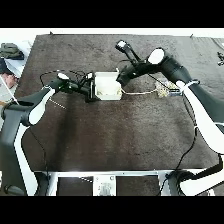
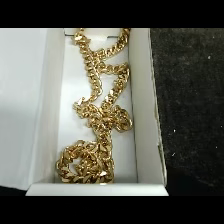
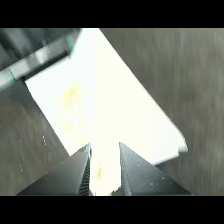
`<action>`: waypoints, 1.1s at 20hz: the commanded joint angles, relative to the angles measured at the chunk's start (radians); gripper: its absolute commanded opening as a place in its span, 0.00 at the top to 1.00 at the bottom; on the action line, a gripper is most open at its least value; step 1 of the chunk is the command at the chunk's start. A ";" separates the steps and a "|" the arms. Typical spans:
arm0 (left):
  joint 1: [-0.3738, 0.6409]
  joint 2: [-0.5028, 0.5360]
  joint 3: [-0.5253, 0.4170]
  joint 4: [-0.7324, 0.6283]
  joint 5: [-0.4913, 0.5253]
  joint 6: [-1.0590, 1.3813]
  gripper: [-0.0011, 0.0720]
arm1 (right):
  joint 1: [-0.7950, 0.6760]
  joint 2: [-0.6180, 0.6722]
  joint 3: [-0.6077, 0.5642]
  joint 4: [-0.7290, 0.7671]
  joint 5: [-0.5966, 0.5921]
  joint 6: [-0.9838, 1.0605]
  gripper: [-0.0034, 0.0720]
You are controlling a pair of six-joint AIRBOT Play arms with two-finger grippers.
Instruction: Fold the box and place the chain.
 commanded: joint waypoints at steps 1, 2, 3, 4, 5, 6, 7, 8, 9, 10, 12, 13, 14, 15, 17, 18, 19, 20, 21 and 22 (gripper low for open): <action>0.000 0.000 0.000 0.000 0.000 0.000 0.57 | -0.078 -0.005 -0.088 -0.008 0.061 -0.048 0.38; 0.000 0.000 0.000 0.000 0.000 0.000 0.57 | -0.084 -0.015 -0.111 -0.007 0.055 -0.090 0.38; 0.000 0.000 0.000 0.000 0.000 0.000 0.57 | -0.085 -0.028 -0.130 -0.008 0.048 -0.130 0.38; 0.000 0.000 0.000 0.000 0.000 0.000 0.57 | -0.085 -0.043 -0.143 -0.006 0.039 -0.167 0.38; 0.000 0.000 0.000 0.000 0.000 0.000 0.57 | -0.084 -0.059 -0.151 -0.003 0.022 -0.201 0.38; 0.000 0.000 0.000 0.000 0.000 0.000 0.57 | -0.084 -0.076 -0.151 0.002 0.006 -0.217 0.38; 0.000 0.000 0.000 0.000 0.000 0.000 0.57 | -0.084 -0.090 -0.151 0.004 -0.009 -0.231 0.38; 0.000 0.000 0.000 0.000 0.000 0.000 0.57 | -0.084 -0.103 -0.151 0.003 -0.008 -0.237 0.38; 0.000 0.000 0.000 0.000 0.000 0.000 0.57 | -0.084 -0.111 -0.151 0.004 -0.004 -0.237 0.38; 0.000 0.000 0.000 0.000 0.000 0.000 0.57 | -0.084 -0.117 -0.151 0.005 0.006 -0.242 0.38; 0.000 0.000 0.000 0.000 0.000 0.000 0.57 | -0.079 -0.117 -0.152 0.020 0.034 -0.278 0.38; 0.000 0.000 0.000 0.000 0.000 0.000 0.57 | -0.078 -0.117 -0.152 0.034 0.036 -0.296 0.39; 0.000 0.000 0.000 0.000 0.000 0.000 0.57 | -0.078 -0.118 -0.152 0.051 0.035 -0.310 0.52; 0.000 0.000 0.000 0.000 0.000 0.000 0.57 | -0.078 -0.118 -0.152 0.070 0.032 -0.322 0.53; 0.000 0.000 0.000 0.000 0.000 0.000 0.57 | -0.078 -0.118 -0.152 0.096 0.021 -0.353 0.53; 0.000 0.000 0.000 0.000 0.000 0.000 0.57 | -0.077 -0.119 -0.152 0.111 0.022 -0.370 0.53; 0.000 0.000 0.000 0.000 0.000 0.000 0.57 | -0.077 -0.121 -0.152 0.127 0.021 -0.383 0.53; 0.000 0.000 0.000 0.000 0.000 0.000 0.57 | -0.077 -0.126 -0.152 0.137 0.021 -0.393 0.53; 0.000 0.000 0.000 0.000 0.000 0.000 0.57 | -0.077 -0.133 -0.152 0.137 0.021 -0.393 0.53; 0.000 0.000 0.000 0.000 0.000 0.000 0.57 | -0.077 -0.143 -0.152 0.138 0.022 -0.393 0.53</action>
